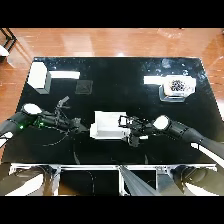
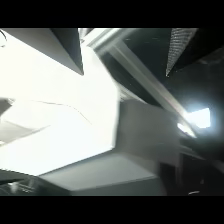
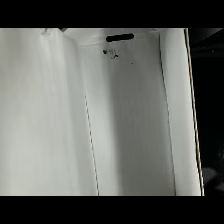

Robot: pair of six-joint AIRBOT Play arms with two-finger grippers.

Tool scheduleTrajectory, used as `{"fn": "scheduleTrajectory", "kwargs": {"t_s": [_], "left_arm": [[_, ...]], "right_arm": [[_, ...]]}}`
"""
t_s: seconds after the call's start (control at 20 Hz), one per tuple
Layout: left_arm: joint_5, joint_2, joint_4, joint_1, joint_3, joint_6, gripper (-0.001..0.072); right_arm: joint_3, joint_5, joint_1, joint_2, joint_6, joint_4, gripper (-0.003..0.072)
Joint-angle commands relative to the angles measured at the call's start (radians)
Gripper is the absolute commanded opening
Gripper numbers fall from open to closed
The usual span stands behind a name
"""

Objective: Fold the box and place the chain.

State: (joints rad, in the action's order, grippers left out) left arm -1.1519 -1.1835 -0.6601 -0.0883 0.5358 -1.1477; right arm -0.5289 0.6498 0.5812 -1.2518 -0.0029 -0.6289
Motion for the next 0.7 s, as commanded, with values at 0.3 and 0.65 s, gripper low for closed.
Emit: {"fn": "scheduleTrajectory", "kwargs": {"t_s": [0.3,0.65], "left_arm": [[0.063,0.033,0.017,-0.107,0.022,-0.112,0.0633],[0.215,0.167,-0.14,-0.265,0.021,-0.338,0.0622]], "right_arm": [[0.0,0.001,0.0,-0.001,0.0,0.0,0.0524],[0.0,0.0,0.0,-0.001,0.0,0.001,0.0524]]}}
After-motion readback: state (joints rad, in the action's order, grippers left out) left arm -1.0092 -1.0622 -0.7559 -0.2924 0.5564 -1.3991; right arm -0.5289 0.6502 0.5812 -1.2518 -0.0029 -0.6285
